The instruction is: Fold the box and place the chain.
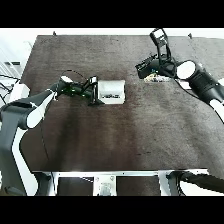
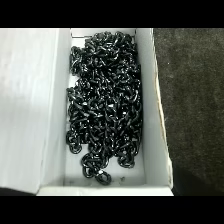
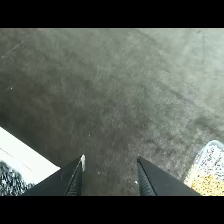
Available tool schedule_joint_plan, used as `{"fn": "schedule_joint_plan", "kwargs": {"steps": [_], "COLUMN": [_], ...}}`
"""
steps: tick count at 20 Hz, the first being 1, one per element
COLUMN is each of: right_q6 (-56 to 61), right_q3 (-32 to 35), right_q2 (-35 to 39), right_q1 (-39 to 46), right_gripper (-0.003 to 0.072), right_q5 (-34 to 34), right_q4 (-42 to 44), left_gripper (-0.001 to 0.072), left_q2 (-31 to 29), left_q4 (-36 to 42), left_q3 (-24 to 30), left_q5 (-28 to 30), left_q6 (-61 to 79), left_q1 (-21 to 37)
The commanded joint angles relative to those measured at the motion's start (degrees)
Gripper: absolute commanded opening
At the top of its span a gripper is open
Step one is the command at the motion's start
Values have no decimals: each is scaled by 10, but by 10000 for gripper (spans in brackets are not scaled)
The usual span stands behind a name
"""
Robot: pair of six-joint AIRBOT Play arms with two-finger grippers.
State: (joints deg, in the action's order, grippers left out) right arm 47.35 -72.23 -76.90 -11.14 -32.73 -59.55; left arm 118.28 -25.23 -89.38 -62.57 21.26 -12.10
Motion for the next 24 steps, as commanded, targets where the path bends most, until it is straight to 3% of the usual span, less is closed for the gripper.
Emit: {"fn": "schedule_joint_plan", "kwargs": {"steps": [1, 6, 9, 18, 24], "right_q6": [-174, -224, -226, -255, -255], "right_q3": [-44, -129, -164, -196, -198], "right_q2": [-51, -169, -215, -239, -249], "right_q1": [56, 62, 54, 17, -10], "right_gripper": [413, 412, 412, 407, 388], "right_q5": [-122, -238, -265, -248, -295], "right_q4": [170, 202, 202, 206, 193], "left_gripper": [279, 279, 279, 279, 279], "left_q2": [0, 0, 0, 0, 0], "left_q4": [0, 0, 0, 0, 0], "left_q3": [0, 0, 0, 0, 0], "left_q5": [0, 0, 0, 0, 0], "left_q6": [0, 0, 0, 0, 0], "left_q1": [0, 0, 0, 0, 0]}}
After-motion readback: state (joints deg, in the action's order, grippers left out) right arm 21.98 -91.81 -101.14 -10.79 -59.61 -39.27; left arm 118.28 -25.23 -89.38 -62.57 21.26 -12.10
